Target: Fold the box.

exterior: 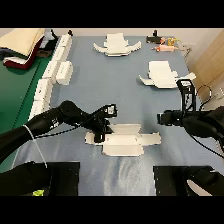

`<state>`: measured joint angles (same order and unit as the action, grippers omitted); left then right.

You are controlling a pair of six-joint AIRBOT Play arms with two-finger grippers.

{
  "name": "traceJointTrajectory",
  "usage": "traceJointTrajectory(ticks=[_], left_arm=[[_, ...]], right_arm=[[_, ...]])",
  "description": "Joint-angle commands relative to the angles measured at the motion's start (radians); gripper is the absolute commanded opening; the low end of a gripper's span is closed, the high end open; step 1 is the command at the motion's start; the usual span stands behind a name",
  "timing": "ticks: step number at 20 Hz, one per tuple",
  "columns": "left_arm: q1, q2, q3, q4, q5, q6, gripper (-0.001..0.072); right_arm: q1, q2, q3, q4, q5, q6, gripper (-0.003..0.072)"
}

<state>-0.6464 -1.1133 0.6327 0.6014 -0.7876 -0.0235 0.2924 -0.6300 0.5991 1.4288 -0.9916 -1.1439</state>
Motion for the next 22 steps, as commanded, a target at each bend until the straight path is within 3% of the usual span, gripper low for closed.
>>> traceJointTrajectory(ticks=[1,6,9,12,13,14,15,16,22], left_arm=[[0.000,0.002,0.001,0.002,0.013,-0.003,0.0014],[0.000,0.002,0.001,0.001,0.031,-0.003,0.0014],[-0.002,0.002,0.001,0.001,0.014,-0.003,0.0014],[-0.002,0.002,0.001,0.001,0.013,-0.003,0.0014],[-0.002,0.002,0.001,0.001,0.013,-0.003,0.0014],[-0.002,0.002,0.001,0.001,0.014,-0.003,0.0014],[-0.002,0.002,0.001,0.001,0.014,-0.003,0.0014],[-0.002,0.002,0.001,0.001,0.014,-0.003,0.0014],[-0.002,0.002,0.001,0.001,0.015,-0.003,0.0014]], right_arm=[[0.001,0.000,0.000,0.167,-0.043,-0.081,0.0004],[0.109,0.003,0.000,0.347,-0.209,-0.195,0.0003],[0.362,0.042,-0.025,0.338,-0.228,-0.245,0.0002],[0.658,0.058,-0.073,0.229,-0.217,-0.216,0.0026],[0.732,0.050,-0.085,0.185,-0.195,-0.215,0.0170],[0.794,0.039,-0.097,0.131,-0.145,-0.216,0.0386],[0.839,0.020,-0.108,0.072,-0.087,-0.219,0.0520],[0.865,-0.003,-0.117,0.019,-0.038,-0.219,0.0585],[0.882,-0.230,-0.125,-0.179,0.108,-0.286,0.0599]])
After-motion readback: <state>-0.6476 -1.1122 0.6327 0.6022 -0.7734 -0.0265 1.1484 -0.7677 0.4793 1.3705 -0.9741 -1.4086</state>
